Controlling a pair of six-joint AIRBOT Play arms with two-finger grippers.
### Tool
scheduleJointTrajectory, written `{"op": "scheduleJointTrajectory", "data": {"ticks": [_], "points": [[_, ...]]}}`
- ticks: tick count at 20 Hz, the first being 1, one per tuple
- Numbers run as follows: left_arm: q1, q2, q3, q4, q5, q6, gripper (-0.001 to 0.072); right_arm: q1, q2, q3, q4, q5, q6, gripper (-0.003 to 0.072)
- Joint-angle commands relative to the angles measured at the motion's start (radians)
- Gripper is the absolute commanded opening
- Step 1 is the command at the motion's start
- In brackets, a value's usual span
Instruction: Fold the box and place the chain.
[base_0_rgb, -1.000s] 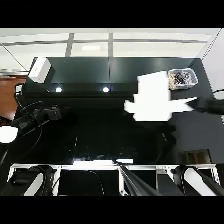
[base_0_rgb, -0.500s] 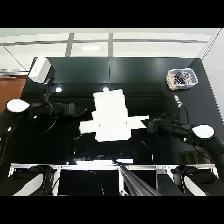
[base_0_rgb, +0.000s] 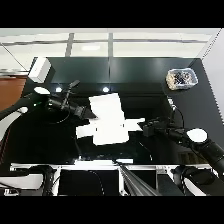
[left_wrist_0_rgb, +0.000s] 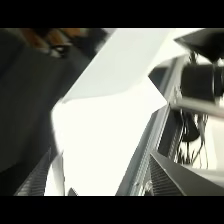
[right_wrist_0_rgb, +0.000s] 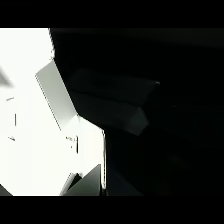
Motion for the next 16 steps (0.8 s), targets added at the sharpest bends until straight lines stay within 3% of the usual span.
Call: {"op": "scheduleJointTrajectory", "data": {"ticks": [1, 2, 5, 6, 7, 8, 10, 11, 12, 13, 16], "points": [[-0.027, -0.113, 0.085, 0.014, -0.101, 0.135, 0.0689, 0.005, 0.0, 0.0, -0.031, -0.002, 0.051, 0.0017], [-0.038, -0.143, 0.107, 0.032, -0.11, 0.135, 0.0626, 0.005, 0.0, 0.0, -0.032, 0.002, 0.056, 0.0018], [-0.079, -0.211, 0.185, 0.084, -0.153, 0.134, 0.0336, 0.005, 0.0, 0.0, -0.065, 0.005, 0.074, 0.0017], [-0.09, -0.217, 0.204, 0.104, -0.157, 0.134, 0.0269, 0.005, 0.0, 0.0, -0.086, 0.004, 0.098, 0.0017], [-0.099, -0.218, 0.218, 0.117, -0.15, 0.134, 0.0255, 0.005, 0.0, 0.0, -0.103, 0.004, 0.111, 0.0017], [-0.1, -0.218, 0.232, 0.119, -0.148, 0.134, 0.0149, 0.005, 0.0, 0.0, -0.111, 0.011, 0.112, 0.0017], [-0.101, -0.218, 0.253, 0.12, -0.148, 0.142, 0.0027, 0.003, 0.0, 0.0, -0.148, 0.029, 0.111, 0.0022], [-0.101, -0.217, 0.259, 0.12, -0.148, 0.142, 0.0026, -0.006, 0.0, 0.006, -0.216, 0.046, 0.116, 0.0216], [-0.102, -0.214, 0.261, 0.119, -0.148, 0.14, 0.0025, -0.026, 0.001, 0.025, -0.278, 0.079, 0.141, 0.0493], [-0.102, -0.204, 0.259, 0.12, -0.143, 0.131, 0.0024, -0.058, 0.001, 0.066, -0.338, 0.138, 0.152, 0.0716], [-0.123, -0.134, 0.227, 0.113, -0.108, 0.118, 0.0022, -0.142, 0.001, 0.263, -0.512, 0.393, 0.092, 0.0709]]}}
